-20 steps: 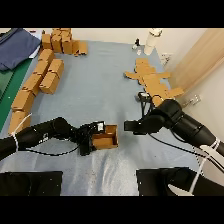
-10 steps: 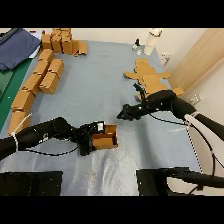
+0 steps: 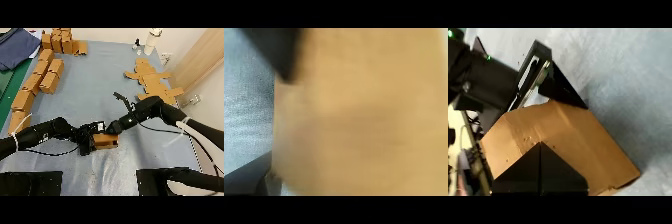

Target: Fold the box.

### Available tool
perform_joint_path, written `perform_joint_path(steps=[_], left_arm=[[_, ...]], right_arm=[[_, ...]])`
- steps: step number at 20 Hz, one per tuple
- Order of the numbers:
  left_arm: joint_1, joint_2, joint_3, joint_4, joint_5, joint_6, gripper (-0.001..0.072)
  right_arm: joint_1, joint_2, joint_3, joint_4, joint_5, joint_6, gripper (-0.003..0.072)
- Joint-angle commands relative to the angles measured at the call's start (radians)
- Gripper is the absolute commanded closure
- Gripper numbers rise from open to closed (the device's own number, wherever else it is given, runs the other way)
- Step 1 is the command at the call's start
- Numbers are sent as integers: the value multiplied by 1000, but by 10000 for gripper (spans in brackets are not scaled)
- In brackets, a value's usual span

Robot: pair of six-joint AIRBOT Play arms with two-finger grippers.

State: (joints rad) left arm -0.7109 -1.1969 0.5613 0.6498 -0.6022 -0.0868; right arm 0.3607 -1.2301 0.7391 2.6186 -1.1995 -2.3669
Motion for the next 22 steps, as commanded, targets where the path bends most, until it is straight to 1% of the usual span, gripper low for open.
perform_joint_path(steps=[1,3,5,6,7,8,10,11,12,19,20,21,22], left_arm=[[0,0,0,0,0,0,235],[0,0,0,0,0,0,235],[0,0,0,0,0,0,235],[0,0,0,0,0,0,235],[0,0,0,0,0,0,235],[0,0,0,0,0,0,235],[0,0,0,0,0,0,235],[0,0,0,0,0,0,236],[0,0,0,0,0,0,235],[0,0,0,0,0,0,235],[0,0,0,0,0,0,235],[0,0,0,0,0,0,235],[0,0,0,0,0,0,235]], right_arm=[[95,145,-87,-145,174,-50,683],[165,239,-114,-242,294,-50,682],[226,295,-116,-354,375,-50,681],[257,311,-116,-423,407,-51,652],[283,321,-116,-479,425,-51,578],[307,331,-116,-512,435,-58,457],[334,351,-115,-513,436,-129,336],[343,359,-115,-515,435,-168,257],[348,360,-115,-520,431,-193,241],[371,365,-123,-528,413,-362,237],[385,370,-129,-529,415,-369,220],[392,373,-138,-528,418,-376,165],[394,376,-154,-533,433,-380,150]])
